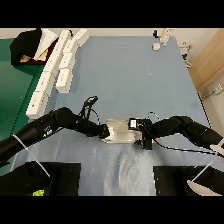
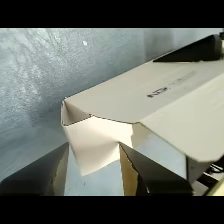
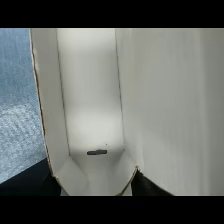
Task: Fold the box.
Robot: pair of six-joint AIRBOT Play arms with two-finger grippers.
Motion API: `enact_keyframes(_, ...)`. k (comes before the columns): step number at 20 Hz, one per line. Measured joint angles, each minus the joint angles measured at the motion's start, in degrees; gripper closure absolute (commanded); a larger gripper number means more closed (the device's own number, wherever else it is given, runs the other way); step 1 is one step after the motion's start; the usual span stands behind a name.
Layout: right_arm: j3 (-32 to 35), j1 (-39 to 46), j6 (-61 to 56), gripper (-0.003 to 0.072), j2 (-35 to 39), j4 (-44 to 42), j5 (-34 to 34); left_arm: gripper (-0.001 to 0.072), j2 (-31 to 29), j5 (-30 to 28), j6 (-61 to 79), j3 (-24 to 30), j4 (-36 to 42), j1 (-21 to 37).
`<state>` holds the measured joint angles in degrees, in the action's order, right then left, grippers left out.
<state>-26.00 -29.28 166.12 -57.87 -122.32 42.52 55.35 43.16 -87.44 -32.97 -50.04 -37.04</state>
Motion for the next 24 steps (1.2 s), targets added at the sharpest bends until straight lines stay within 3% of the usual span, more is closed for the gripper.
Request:
enact_keyframes(3,0.00,0.00,0.00,0.0147,0.00,0.02,-0.02,0.0261,1.14,0.13,-14.60,-3.61,-10.91,-5.25)
enact_keyframes(8,0.00,0.00,-0.02,0.0147,0.00,0.02,-0.02,0.0260,5.86,5.18,-32.15,-10.19,-23.23,-12.02)
enact_keyframes(19,0.00,0.00,-0.02,0.0147,0.00,0.02,-0.02,0.0261,15.78,13.92,-49.40,-20.44,-31.10,-18.51)
enact_keyframes(24,0.00,0.00,-0.02,0.0147,0.00,0.02,-0.02,0.0261,21.55,20.59,-53.48,-25.79,-34.86,-20.41)
